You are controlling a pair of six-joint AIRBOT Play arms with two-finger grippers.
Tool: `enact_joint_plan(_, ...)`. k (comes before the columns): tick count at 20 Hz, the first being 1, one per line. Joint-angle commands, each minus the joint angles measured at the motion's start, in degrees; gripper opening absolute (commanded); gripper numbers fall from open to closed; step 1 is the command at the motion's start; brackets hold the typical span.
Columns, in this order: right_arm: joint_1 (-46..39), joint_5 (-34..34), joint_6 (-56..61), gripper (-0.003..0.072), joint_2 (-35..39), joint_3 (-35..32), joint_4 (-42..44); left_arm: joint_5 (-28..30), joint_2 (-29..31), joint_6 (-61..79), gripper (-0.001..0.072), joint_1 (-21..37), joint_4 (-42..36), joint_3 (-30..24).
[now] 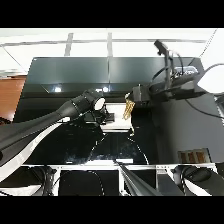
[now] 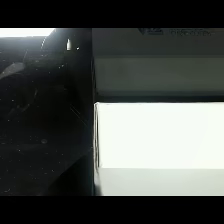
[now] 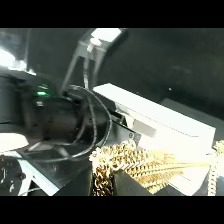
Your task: Fold the box and place the chain.
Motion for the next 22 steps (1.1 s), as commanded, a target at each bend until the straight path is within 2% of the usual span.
enact_joint_plan(1, 2.1, -7.5, 0.4, 0.0010, -0.5, -7.1, 0.3, 0.0, 0.0, 0.0, 0.0028, 0.0, 0.0, 0.0)
enact_joint_plan(6, 4.3, -9.8, 1.5, 0.0030, -2.3, -9.4, 0.2, 0.0, 0.0, 0.0, 0.0028, 0.0, 0.0, 0.0)
enact_joint_plan(8, 0.5, -6.0, 1.6, 0.0030, -1.9, -8.9, 0.3, 0.0, 0.0, 0.0, 0.0028, 0.0, 0.0, 0.0)
enact_joint_plan(9, -2.5, -2.6, 1.5, 0.0171, -1.5, -8.5, 0.5, 0.0, 0.0, 0.0, 0.0028, 0.0, 0.0, 0.0)
enact_joint_plan(10, -5.3, 1.0, -1.2, 0.0461, -1.2, -8.3, 2.1, -0.1, 0.0, 0.0, 0.0028, 0.0, 0.0, 0.0)
enact_joint_plan(13, -8.8, 5.8, -7.9, 0.0474, -1.0, -8.3, 7.8, -1.0, 0.0, 0.0, 0.0028, 0.0, 0.1, 0.0)
enact_joint_plan(18, -12.6, 9.2, -11.6, 0.0473, 0.4, -8.3, 4.6, -1.4, 0.0, 0.0, 0.0028, 0.0, 0.1, 0.0)
enact_joint_plan(20, -15.2, 12.4, -14.9, 0.0473, 2.3, -8.6, -1.6, -1.2, 0.0, 0.0, 0.0028, 0.0, 0.1, 0.0)
enact_joint_plan(22, -15.9, 10.7, -18.1, 0.0473, 5.3, -12.6, -9.6, -1.2, 0.0, 0.0, 0.0028, 0.0, 0.1, 0.0)
